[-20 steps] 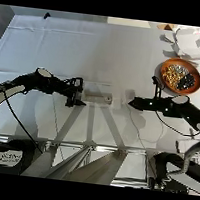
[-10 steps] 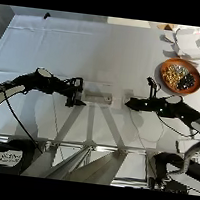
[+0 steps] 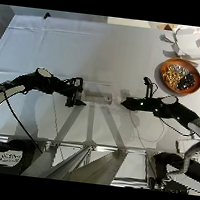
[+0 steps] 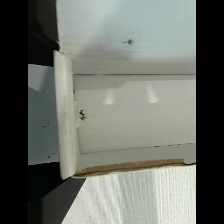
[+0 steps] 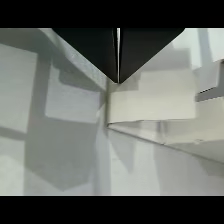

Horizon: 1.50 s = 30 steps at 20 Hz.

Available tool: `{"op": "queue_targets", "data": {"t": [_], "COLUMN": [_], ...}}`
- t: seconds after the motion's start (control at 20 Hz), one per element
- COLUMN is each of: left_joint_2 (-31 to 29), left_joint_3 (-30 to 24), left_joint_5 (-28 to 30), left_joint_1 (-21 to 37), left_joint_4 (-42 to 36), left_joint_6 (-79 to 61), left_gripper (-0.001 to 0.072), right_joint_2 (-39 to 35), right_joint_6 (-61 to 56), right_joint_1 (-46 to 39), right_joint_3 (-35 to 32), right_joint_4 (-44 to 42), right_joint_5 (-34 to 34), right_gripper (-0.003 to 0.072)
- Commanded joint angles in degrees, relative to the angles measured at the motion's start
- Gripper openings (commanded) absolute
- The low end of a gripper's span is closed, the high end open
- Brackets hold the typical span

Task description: Fold the box and place the chain.

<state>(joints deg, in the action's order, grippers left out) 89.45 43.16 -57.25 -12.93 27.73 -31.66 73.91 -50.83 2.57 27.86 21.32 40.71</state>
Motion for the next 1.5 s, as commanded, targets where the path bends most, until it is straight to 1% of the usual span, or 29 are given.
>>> {"op": "queue_targets", "data": {"t": [0.0,0.1,0.25,0.5,0.7,0.8,0.95,1.1,1.3,1.4,1.45], "left_joint_2": [0.0,0.0,0.0,0.0,0.0,0.0,0.0,0.0,0.0,0.0,0.0], "left_joint_3": [0.0,0.0,0.0,0.0,0.0,0.0,0.0,0.0,0.0,0.0,0.0], "left_joint_5": [0.02,0.02,0.02,0.02,0.02,0.02,0.02,0.02,0.02,0.0,0.02], "left_joint_1": [-0.02,-0.02,-0.02,-0.02,-0.02,-0.02,-0.02,-0.02,-0.02,-0.02,-0.02], "left_joint_4": [0.0,0.0,0.0,0.0,0.0,0.0,0.0,0.0,0.0,0.0,0.0], "left_joint_6": [-0.02,-0.02,-0.02,-0.02,-0.02,-0.02,-0.02,-0.02,-0.02,-0.02,-0.02], "left_gripper": [0.0329,0.0329,0.0329,0.0329,0.0329,0.0329,0.0329,0.0329,0.0329,0.0329,0.0329], "right_joint_2": [0.02,0.02,0.02,0.02,0.02,0.02,0.04,0.02,0.0,-0.5,-1.27], "right_joint_6": [-0.11,0.44,-0.31,-0.35,-0.35,-0.35,-0.39,-0.39,2.6,2.93,2.93], "right_joint_1": [0.33,0.33,0.15,0.13,-2.82,-1.9,1.22,1.84,1.81,0.59,-0.76], "right_joint_3": [-0.02,-0.02,-0.02,-0.02,-0.02,-0.02,-0.02,-0.02,-0.02,-0.02,-0.02], "right_joint_4": [-1.73,-1.6,1.92,2.25,2.25,2.25,2.14,0.11,-6.84,-6.47,-4.79], "right_joint_5": [1.14,1.01,-1.66,-2.47,-0.11,0.61,-0.07,0.96,1.66,1.97,2.25], "right_gripper": [-0.0001,0.0,0.0002,0.0002,0.0002,0.0002,0.0001,0.0,0.0001,0.0003,0.0004]}}
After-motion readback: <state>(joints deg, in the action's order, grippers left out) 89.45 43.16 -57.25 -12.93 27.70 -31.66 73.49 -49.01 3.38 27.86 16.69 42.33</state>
